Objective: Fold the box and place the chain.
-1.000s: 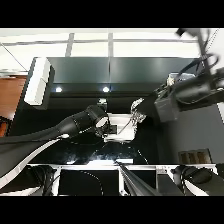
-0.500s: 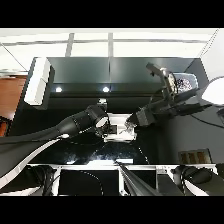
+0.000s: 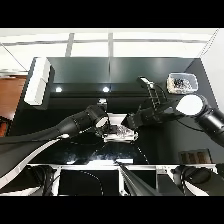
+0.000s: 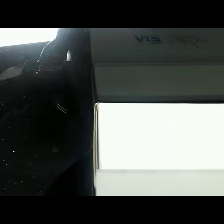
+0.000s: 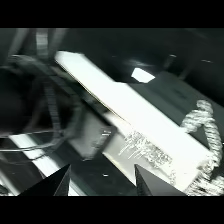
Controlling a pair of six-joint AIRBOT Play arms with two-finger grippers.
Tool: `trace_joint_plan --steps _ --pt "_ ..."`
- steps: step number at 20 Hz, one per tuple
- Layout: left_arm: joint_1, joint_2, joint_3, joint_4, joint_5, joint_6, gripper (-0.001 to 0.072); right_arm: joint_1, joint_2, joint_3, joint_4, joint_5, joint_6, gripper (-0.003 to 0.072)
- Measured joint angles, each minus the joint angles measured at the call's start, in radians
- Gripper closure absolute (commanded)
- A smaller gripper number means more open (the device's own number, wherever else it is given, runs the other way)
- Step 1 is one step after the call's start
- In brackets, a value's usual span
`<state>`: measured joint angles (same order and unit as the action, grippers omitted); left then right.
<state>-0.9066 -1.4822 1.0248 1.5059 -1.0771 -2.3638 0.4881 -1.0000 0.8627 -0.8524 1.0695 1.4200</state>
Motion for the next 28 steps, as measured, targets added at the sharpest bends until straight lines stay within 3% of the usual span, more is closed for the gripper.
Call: trace_joint_plan --steps 4,6,9,12,14,19,24,28 --pt "0.0 0.0 0.0 0.0 0.0 0.0 0.0684 -0.147 0.077 -0.01 -0.133 0.124 -0.062 0.0209" --pt "0.0 0.0 0.0 0.0 0.0 0.0 0.0684 -0.239 0.159 -0.069 -0.188 0.126 -0.111 0.021" --pt "0.0 0.0 0.0 0.0 0.0 0.0 0.0684 -0.337 0.29 -0.258 -0.205 0.028 -0.225 0.0211" --pt "0.0 0.0 0.0 0.0 0.0 0.0 0.0684 -0.343 0.346 -0.44 -0.201 -0.109 -0.33 0.021" --pt "0.0 0.0 0.0 -0.001 0.001 0.0 0.0684 -0.312 0.364 -0.52 -0.198 -0.201 -0.422 0.0089" --pt "0.0 0.0 0.0 -0.003 0.002 0.0 0.0684 -0.196 0.288 -0.587 -0.106 -0.328 -0.729 0.0088" --pt "0.0 0.0 0.0 -0.003 0.002 0.0 0.0684 -0.099 0.14 -0.599 0.026 -0.369 -1.184 0.0089" --pt "0.0 0.0 0.0 -0.004 0.002 0.0 0.0684 -0.078 0.082 -0.59 0.129 -0.384 -1.413 0.009"
